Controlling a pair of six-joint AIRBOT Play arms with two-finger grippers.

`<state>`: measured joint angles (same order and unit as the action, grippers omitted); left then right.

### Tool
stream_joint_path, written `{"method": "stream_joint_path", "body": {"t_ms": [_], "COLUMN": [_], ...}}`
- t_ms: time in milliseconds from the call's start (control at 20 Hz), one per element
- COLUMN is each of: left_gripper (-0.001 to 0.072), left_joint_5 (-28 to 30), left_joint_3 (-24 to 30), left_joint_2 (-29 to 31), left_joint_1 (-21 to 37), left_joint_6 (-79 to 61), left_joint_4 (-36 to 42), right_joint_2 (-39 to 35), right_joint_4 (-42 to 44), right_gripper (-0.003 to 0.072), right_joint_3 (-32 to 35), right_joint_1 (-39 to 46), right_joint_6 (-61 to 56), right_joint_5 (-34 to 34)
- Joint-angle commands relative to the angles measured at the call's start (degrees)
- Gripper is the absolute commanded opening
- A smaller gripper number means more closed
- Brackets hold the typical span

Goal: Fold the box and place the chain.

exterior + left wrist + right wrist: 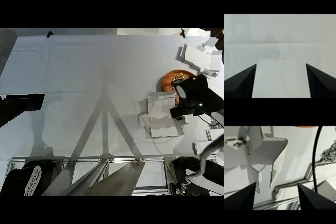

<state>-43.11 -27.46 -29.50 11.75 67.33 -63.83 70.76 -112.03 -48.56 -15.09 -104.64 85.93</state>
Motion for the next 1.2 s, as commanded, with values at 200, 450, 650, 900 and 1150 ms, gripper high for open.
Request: {"method": "stream_joint_path", "body": {"t_ms": [200,450,650,900,1150], "left_gripper": [0.0695,0.0695,0.0695,0.0695,0.0695], "left_joint_5": [0.00,0.00,0.00,0.00,0.00], "left_joint_3": [-0.04,-0.04,-0.04,-0.04,-0.04], "left_joint_2": [0.04,0.04,0.04,0.04,0.04], "left_joint_1": [-0.04,-0.04,-0.04,-0.04,-0.04], "left_joint_6": [0.00,0.00,0.00,0.00,0.00], "left_joint_4": [0.00,0.00,0.00,-0.02,0.00], "right_joint_2": [4.28,4.70,7.58,9.20,8.74], "right_joint_4": [-3.56,-5.44,-5.18,-4.79,-4.72], "right_gripper": [0.0471,0.0433,0.0433,0.0008,0.0007], "right_joint_3": [0.00,0.00,0.00,-0.02,-0.02], "right_joint_1": [-0.31,0.35,2.62,2.67,2.54], "right_joint_6": [-4.44,-4.50,-5.07,-4.83,-0.42], "right_joint_5": [-1.33,-2.75,-1.84,-2.49,0.42]}}
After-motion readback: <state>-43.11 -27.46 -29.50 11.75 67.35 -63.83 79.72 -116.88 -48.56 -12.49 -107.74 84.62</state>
